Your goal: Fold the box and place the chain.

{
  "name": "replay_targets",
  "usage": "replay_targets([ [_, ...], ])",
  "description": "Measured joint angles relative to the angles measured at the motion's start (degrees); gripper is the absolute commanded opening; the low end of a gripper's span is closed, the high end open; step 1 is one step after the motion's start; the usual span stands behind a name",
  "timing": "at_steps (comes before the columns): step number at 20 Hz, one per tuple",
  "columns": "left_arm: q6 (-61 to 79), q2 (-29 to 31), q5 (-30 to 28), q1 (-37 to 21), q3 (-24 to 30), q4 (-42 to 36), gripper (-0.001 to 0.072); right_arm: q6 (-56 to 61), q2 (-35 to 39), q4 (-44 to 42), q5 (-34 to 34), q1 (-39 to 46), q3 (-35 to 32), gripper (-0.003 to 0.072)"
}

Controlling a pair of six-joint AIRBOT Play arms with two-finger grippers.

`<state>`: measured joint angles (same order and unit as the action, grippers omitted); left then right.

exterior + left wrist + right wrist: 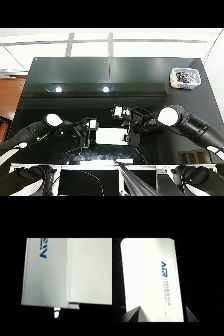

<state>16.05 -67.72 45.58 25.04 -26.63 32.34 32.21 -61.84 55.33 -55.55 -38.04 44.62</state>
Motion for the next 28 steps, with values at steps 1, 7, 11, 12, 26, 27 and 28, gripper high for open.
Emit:
replay_targets([
  [1,0.0,0.0,0.0,0.0,0.0,0.0,0.0346,0.1,-0.3,0.2,0.1,-0.3,0.0,0.0699],
  [7,0.0,0.0,0.0,0.0,0.0,0.0,0.0346,3.2,-1.1,2.0,1.7,-1.0,0.0,0.0560],
  [11,-0.1,0.0,0.0,0.0,0.0,0.0,0.0346,4.4,-1.1,3.0,1.9,-1.1,0.0,0.0677],
  [12,-0.1,0.0,0.0,0.0,0.0,0.0,0.0346,4.5,-1.1,3.1,1.8,-1.2,0.0,0.0708],
  [26,0.0,0.0,0.0,0.0,0.0,0.0,0.0346,5.1,-2.8,3.6,2.5,-3.5,0.0,0.0332],
  [27,0.0,0.0,0.0,0.0,0.0,0.0,0.0346,5.0,-2.8,3.5,2.4,-3.5,0.0,0.0333],
  [28,0.0,0.0,0.0,0.0,0.0,0.0,0.0346,5.0,-2.8,3.3,2.4,-3.5,0.0,0.0333],
])
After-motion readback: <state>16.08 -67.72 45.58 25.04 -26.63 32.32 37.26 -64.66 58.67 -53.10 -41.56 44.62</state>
